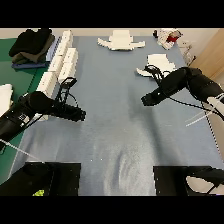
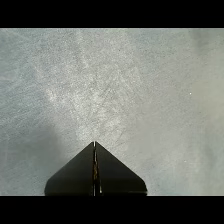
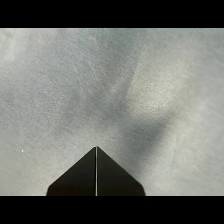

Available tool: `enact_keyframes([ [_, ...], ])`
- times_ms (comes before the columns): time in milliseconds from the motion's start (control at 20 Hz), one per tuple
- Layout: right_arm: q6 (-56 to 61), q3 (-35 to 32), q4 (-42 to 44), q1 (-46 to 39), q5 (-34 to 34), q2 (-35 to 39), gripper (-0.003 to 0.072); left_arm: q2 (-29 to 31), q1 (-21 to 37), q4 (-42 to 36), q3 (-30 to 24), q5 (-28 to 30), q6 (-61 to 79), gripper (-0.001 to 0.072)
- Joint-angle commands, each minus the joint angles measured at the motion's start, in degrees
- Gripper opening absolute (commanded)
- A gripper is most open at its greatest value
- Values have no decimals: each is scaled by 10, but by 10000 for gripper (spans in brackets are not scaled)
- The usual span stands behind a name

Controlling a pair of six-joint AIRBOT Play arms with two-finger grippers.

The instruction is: Fold the box.

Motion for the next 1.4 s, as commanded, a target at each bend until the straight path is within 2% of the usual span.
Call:
enact_keyframes([
  [0,7,0,2,0,-2,0,6,0,0,0,0,0,0,14],
  [100,31,0,3,0,-9,0,7,0,0,0,0,0,0,14],
  [250,151,0,1,0,-9,0,8,0,0,0,0,0,0,15],
  [300,177,0,0,0,-9,0,80,0,0,0,0,0,0,14],
  [350,194,1,-5,0,-9,0,249,0,0,0,0,0,0,14],
  [400,213,5,-20,-3,-10,-1,326,0,0,0,0,0,0,15],
  [550,265,66,-86,-59,-26,-13,325,0,0,0,0,0,0,14],
  [650,266,144,-99,-134,-55,-49,325,0,0,0,0,0,0,14],
  [800,246,281,-94,-251,-103,-150,325,0,0,0,0,0,0,14],
  [1050,200,469,5,-366,-93,-336,325,0,0,0,0,0,0,15],
  [1300,169,574,120,-382,-57,-461,323,0,0,0,0,0,0,14],
  [1350,161,579,147,-382,-53,-475,305,0,0,0,0,0,0,15],
])
